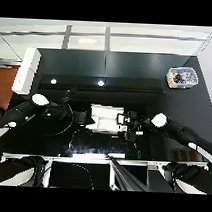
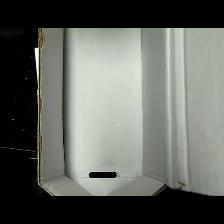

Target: Fold the box and place the chain.

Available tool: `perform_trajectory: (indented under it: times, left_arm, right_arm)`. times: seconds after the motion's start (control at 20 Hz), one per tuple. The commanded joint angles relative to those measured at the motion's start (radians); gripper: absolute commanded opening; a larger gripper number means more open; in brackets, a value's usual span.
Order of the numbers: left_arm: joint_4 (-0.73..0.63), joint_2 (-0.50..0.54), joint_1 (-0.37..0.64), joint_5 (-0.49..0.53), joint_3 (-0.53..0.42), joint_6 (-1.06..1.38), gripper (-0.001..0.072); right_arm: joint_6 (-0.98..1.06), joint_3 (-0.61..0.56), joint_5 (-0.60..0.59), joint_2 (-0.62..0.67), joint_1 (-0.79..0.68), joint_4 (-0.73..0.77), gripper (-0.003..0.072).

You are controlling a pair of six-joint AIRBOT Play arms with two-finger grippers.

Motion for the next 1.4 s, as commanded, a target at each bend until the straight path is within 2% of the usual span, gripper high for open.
perform_trajectory:
  times: [0.0,0.1,0.2,0.35,0.6,0.65,0.7,1.1,1.35]
  left_arm:
    - [0.161,0.001,-0.073,0.039,0.068,-0.178,0.0693]
    - [0.294,0.001,-0.105,0.018,0.117,-0.324,0.0693]
    - [0.359,0.001,-0.13,0.001,0.16,-0.359,0.0692]
    - [0.362,0.001,-0.136,-0.024,0.197,-0.389,0.0689]
    - [0.362,0.001,-0.137,-0.056,0.201,-0.406,0.0663]
    - [0.363,0.001,-0.14,-0.066,0.201,-0.406,0.0546]
    - [0.362,0.001,-0.141,-0.071,0.201,-0.406,0.0488]
    - [0.389,0.001,-0.193,-0.049,0.201,-0.472,0.0486]
    - [0.565,0.0,-0.277,-0.007,0.232,-0.648,0.0485]
  right_arm:
    - [0.0,0.0,0.0,0.0,0.001,0.0,0.0201]
    - [0.0,0.0,0.0,0.0,0.001,0.0,0.0201]
    - [0.0,0.0,0.0,0.0,0.001,0.0,0.0201]
    - [0.0,0.0,0.0,0.0,0.001,0.0,0.0201]
    - [0.0,0.0,0.0,0.0,0.001,0.0,0.0201]
    - [0.0,0.0,0.0,0.0,0.001,0.0,0.0201]
    - [0.0,0.0,0.0,0.0,0.001,0.0,0.0201]
    - [0.0,0.0,0.0,0.0,0.001,0.0,0.0201]
    - [0.0,0.0,0.0,0.0,0.001,0.0,0.0201]
